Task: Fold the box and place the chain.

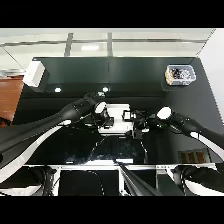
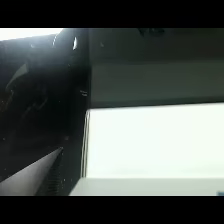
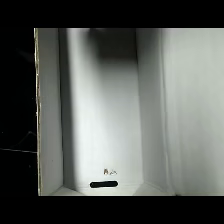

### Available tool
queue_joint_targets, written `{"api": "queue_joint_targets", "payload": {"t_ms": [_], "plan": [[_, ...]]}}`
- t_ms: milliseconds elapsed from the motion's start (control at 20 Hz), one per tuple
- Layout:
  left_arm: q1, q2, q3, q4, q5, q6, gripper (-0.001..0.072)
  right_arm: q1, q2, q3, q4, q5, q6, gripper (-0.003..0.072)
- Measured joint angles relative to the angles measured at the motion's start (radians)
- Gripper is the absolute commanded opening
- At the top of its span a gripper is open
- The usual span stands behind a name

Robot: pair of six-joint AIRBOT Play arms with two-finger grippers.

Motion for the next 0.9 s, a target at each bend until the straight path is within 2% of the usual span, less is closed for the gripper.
{"api": "queue_joint_targets", "payload": {"t_ms": [50,100,150,200,250,400,450,500,550,750,900], "plan": [[0.001,0.000,0.001,0.000,0.000,-0.002,0.0385,0.000,0.000,0.000,0.000,0.000,0.000,0.0260],[0.002,0.000,0.002,0.001,0.000,-0.002,0.0351,0.000,0.000,0.000,0.000,0.000,0.001,0.0260],[0.003,0.000,0.002,0.003,-0.001,-0.002,0.0264,0.000,0.000,0.000,0.001,0.000,0.002,0.0260],[0.004,0.000,0.002,0.004,-0.003,-0.002,0.0071,0.000,0.000,0.000,0.001,0.000,0.002,0.0260],[0.005,0.001,0.002,0.008,-0.012,-0.002,0.0027,0.000,0.000,0.000,0.000,0.000,0.002,0.0260],[0.006,0.003,0.003,0.008,-0.013,-0.003,0.0027,0.000,0.000,0.000,0.002,0.000,0.006,0.0261],[0.006,0.003,0.003,0.008,-0.013,-0.002,0.0027,0.000,0.000,0.000,0.002,0.000,0.005,0.0298],[0.006,0.003,0.003,0.008,-0.014,-0.002,0.0027,0.000,0.000,0.000,0.002,0.000,0.005,0.0567],[0.006,0.003,0.003,0.009,-0.015,-0.001,0.0027,0.000,0.000,0.000,0.002,0.000,0.004,0.0720],[0.007,0.003,0.003,0.010,-0.016,0.002,0.0028,0.000,0.013,0.000,-0.017,-0.003,0.020,0.0720],[0.007,0.003,0.003,0.010,-0.016,0.001,0.0028,-0.001,0.065,0.000,-0.085,0.004,0.066,0.0716]]}}
